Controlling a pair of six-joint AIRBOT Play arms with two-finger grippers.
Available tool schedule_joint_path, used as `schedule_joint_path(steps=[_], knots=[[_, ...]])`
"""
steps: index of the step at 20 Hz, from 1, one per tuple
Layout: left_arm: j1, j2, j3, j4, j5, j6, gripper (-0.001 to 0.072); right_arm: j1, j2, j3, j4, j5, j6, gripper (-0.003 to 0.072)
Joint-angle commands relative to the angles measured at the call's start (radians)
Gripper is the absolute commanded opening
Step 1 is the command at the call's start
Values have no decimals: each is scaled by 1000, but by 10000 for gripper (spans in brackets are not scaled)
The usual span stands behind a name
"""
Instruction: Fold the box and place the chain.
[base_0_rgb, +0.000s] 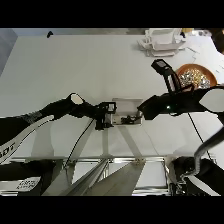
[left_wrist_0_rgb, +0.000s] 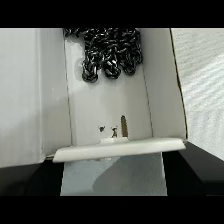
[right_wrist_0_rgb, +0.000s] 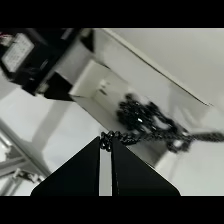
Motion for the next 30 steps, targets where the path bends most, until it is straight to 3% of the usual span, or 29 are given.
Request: schedule_joint_path(steps=[1,7,14,15,17,18,23,28,29,30], knots=[[1,0,1,0,0,0,88,103,5,1,29,-120,-14,16],[1,0,1,0,0,0,88,181,-51,-3,5,-196,-13,16],[1,0,1,0,0,0,88,181,-188,-103,-5,-233,-13,21],[1,0,1,0,0,0,88,181,-208,-103,-5,-233,-13,58],[1,0,1,0,0,0,88,181,-212,-101,-5,-232,-10,237],[1,0,1,0,0,0,88,181,-201,-97,-6,-230,-10,265],[1,0,1,0,0,0,88,109,-77,-20,-102,-216,2,255],[1,0,1,0,0,0,88,-120,-39,-2,-392,-183,163,225],[1,0,1,0,0,0,88,-166,-54,-7,-436,-180,183,140],[1,0,1,0,0,0,88,-209,-72,-16,-455,-181,194,116]])
